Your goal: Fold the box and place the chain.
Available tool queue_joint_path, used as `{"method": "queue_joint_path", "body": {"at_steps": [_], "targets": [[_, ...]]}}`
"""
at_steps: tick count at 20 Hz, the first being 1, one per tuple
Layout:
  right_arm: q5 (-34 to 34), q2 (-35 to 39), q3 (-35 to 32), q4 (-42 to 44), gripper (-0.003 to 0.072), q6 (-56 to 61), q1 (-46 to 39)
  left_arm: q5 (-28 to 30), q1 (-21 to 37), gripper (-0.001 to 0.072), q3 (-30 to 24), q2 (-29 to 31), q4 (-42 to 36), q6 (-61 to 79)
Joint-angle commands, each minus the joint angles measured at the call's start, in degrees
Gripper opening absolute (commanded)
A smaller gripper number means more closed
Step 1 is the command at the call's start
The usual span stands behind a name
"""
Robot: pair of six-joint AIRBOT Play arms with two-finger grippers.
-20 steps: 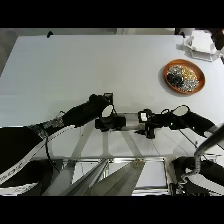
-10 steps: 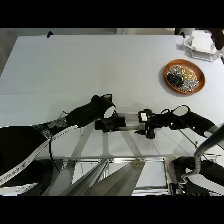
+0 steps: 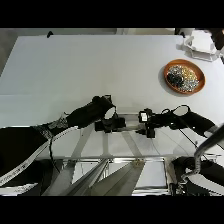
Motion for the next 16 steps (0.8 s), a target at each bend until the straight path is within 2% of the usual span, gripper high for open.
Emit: {"method": "queue_joint_path", "body": {"at_steps": [1,2,3,5,6,10,12,16], "targets": [[0.09,0.02,-0.04,0.09,0.0416,0.17,0.04,-1.09,-0.04,0.0022,0.04,0.00,-0.20,-0.24],[0.09,0.02,-0.04,0.11,0.0416,0.17,0.04,-1.09,0.02,0.0109,0.04,0.02,-0.24,-0.17],[0.09,0.02,-0.04,0.11,0.0416,0.17,0.04,-1.09,0.04,0.0235,0.04,0.11,-0.35,0.00],[0.09,0.02,-0.04,0.11,0.0416,0.17,0.04,-0.98,0.28,0.0430,0.04,0.68,-0.15,0.11],[0.09,0.02,-0.04,0.09,0.0416,0.17,0.04,-0.85,0.57,0.0458,0.04,1.03,-0.04,0.20],[0.09,0.02,-0.04,0.11,0.0416,0.17,0.04,-0.87,1.57,0.0438,0.04,1.77,0.72,0.17],[0.09,0.02,-0.04,0.11,0.0416,0.17,0.04,-0.85,1.60,0.0310,0.04,1.77,1.05,0.17],[0.11,0.02,-0.04,0.11,0.0416,0.17,0.04,-0.68,1.46,0.0310,0.02,1.25,2.34,0.11]]}}
